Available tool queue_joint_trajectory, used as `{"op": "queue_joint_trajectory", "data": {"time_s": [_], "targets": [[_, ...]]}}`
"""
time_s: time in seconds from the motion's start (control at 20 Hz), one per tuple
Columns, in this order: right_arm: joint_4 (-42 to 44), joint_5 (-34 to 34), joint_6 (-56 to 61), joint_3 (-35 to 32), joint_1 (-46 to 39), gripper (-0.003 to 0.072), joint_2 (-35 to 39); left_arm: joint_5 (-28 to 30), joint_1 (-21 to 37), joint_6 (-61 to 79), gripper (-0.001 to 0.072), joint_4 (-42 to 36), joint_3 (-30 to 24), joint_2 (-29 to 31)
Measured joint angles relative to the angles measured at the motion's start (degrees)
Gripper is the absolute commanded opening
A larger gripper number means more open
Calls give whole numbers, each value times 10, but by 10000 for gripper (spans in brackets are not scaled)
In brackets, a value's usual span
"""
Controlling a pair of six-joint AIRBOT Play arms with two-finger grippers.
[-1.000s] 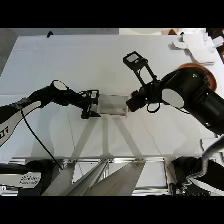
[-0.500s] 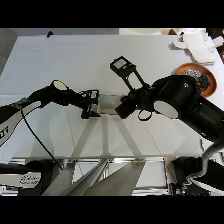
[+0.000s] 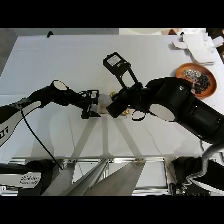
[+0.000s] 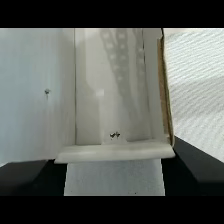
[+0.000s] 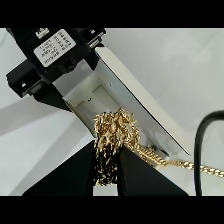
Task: Fold the box and place the chain.
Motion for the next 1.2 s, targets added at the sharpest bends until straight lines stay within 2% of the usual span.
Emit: {"op": "queue_joint_trajectory", "data": {"time_s": [0.5, 0.8, 0.95, 1.2], "targets": [[4, -38, 0, 0, 0, 6, -120, 0, 0, 0, 340, 0, 0, 0], [4, -55, 4, 0, 0, 13, -166, 0, 0, 0, 340, 0, 0, 0], [4, -58, 10, 0, 0, 168, -176, 0, 0, 0, 340, 0, 0, 0], [12, -54, 19, 0, 0, 168, -180, 0, 0, 0, 340, 0, 0, 0]]}}
